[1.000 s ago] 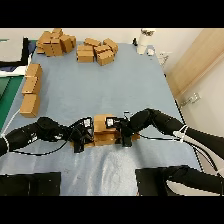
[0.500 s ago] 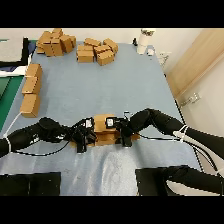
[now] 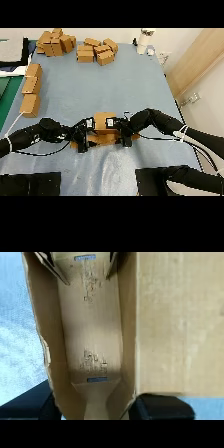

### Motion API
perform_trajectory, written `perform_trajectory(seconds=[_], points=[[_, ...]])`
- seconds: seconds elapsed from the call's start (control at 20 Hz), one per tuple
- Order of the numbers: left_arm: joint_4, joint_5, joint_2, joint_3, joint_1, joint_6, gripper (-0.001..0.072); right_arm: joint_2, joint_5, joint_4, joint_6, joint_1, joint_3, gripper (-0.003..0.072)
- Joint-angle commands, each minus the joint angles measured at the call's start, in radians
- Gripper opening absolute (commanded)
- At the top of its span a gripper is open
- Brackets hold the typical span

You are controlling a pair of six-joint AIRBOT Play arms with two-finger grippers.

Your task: Fold the box.

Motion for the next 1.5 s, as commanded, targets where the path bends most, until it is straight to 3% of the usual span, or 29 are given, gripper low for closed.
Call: perform_trajectory(seconds=[0.0, 0.05, 0.1, 0.15, 0.2, 0.25, 0.3, 0.45, 0.65, 0.75, 0.85, 1.0, 1.1, 1.25, 1.45], points=[[-0.002, -0.004, 0.0, 0.0, 0.0, 0.0, 0.0606, 0.0, 0.001, 0.003, 0.002, 0.0, 0.0, 0.0441], [-0.002, -0.003, 0.0, 0.0, 0.0, 0.0, 0.0583, 0.0, 0.0, 0.003, 0.002, 0.0, 0.0, 0.0441], [-0.002, -0.003, 0.0, 0.0, 0.0, -0.007, 0.0435, 0.0, 0.0, 0.003, 0.002, 0.0, 0.0, 0.0441], [0.006, -0.003, 0.001, -0.002, 0.0, -0.019, 0.0167, 0.0, 0.0, 0.002, 0.002, 0.0, 0.0, 0.0441], [0.011, -0.003, 0.001, -0.002, 0.001, -0.02, 0.009, 0.0, 0.0, 0.003, 0.002, 0.0, 0.0, 0.0441], [0.031, -0.002, 0.004, -0.003, 0.002, -0.047, 0.0087, 0.0, 0.0, 0.003, 0.002, 0.0, 0.0, 0.0441], [0.069, -0.003, 0.012, -0.003, 0.008, -0.094, 0.001, 0.0, 0.0, 0.003, 0.002, 0.0, 0.0, 0.0441], [0.181, -0.006, 0.049, -0.003, 0.037, -0.219, 0.001, 0.0, 0.0, 0.003, 0.002, 0.0, 0.0, 0.0441], [0.222, -0.021, 0.147, -0.002, 0.078, -0.417, 0.001, 0.0, 0.0, 0.003, 0.002, 0.0, 0.0, 0.0441], [0.337, 0.013, 0.242, -0.001, 0.1, -0.715, 0.001, 0.0, 0.001, 0.003, 0.002, 0.0, 0.0, 0.0441], [0.517, -0.028, 0.36, -0.001, 0.156, -1.088, 0.001, 0.0, 0.0, 0.003, 0.002, 0.0, 0.0, 0.0441], [0.827, -0.202, 0.525, -0.008, 0.276, -1.754, 0.001, 0.0, 0.0, 0.003, 0.002, 0.0, 0.0, 0.0441], [0.919, -0.304, 0.584, -0.043, 0.341, -1.965, 0.001, 0.0, 0.0, 0.003, 0.002, 0.0, 0.0, 0.0441], [0.9, -0.339, 0.598, -0.122, 0.357, -2.082, 0.0009, 0.0, 0.0, 0.003, 0.002, 0.0, 0.0, 0.0442], [0.752, -0.213, 0.551, -0.208, 0.286, -2.084, 0.0009, 0.0, 0.0, 0.003, 0.002, 0.0, 0.0, 0.0441]])
